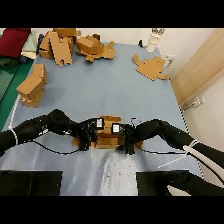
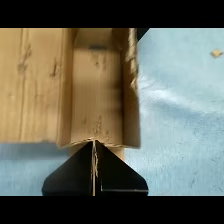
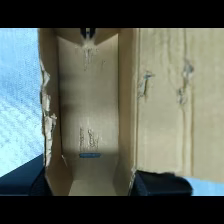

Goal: Fold the box.

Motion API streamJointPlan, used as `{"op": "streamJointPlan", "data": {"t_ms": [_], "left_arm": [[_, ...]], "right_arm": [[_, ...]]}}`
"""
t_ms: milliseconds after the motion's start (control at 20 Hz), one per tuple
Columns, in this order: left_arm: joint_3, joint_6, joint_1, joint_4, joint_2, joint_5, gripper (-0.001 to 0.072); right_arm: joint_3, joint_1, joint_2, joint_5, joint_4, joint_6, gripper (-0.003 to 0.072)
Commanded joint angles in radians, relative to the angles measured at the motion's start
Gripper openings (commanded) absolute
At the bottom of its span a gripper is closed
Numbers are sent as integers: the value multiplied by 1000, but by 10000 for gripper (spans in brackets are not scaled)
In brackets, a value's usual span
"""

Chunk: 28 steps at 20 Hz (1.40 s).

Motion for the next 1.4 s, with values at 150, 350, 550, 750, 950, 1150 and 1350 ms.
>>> {"op": "streamJointPlan", "data": {"t_ms": [150, 350, 550, 750, 950, 1150, 1350], "left_arm": [[0, -392, 111, 111, 145, 32, 41], [0, -904, 221, 297, 296, 18, 41], [-6, -1611, 328, 603, 335, -121, 15], [-56, -1651, 344, 536, 285, -262, 14], [-105, -1551, 343, 356, 236, -220, 14], [-122, -1542, 289, 317, 216, -192, 14], [-127, -1543, 209, 261, 180, -137, 14]], "right_arm": [[0, 1, 1, -5, 0, 0, 521], [0, 1, 1, -8, 0, 0, 520], [0, 1, 1, -12, 0, 0, 520], [0, 1, 1, -15, 0, 0, 521], [0, 1, 1, -16, 1, 0, 520], [0, 1, 1, -16, 1, 0, 521], [0, 1, 1, -16, 0, 0, 520]]}}
